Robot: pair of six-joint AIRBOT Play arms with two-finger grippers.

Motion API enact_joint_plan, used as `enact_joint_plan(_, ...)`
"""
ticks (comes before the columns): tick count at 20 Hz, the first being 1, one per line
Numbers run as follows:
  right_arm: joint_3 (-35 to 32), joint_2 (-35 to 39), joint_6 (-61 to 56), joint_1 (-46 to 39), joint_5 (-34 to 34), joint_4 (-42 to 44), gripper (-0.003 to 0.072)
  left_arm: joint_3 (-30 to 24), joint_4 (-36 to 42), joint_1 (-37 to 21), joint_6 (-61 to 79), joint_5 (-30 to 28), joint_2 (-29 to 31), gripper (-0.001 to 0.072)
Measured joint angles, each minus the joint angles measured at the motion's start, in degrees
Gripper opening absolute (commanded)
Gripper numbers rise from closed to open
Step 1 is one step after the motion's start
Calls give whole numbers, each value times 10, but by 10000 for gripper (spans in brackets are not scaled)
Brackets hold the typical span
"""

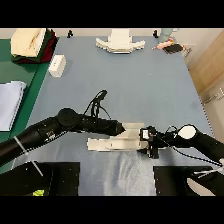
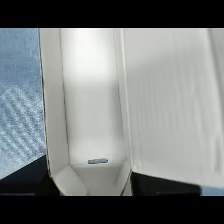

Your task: Fold the box.

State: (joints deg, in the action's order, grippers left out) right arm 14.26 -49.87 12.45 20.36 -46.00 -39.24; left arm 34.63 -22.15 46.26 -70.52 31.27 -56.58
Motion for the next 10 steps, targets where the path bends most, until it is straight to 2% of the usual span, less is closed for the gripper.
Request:
enact_joint_plan(4,0,0,-2,0,0,0,497,3,20,3,-30,-36,-66,15)
enact_joint_plan(10,0,0,-2,-1,0,0,496,4,28,4,-61,-26,-138,15)
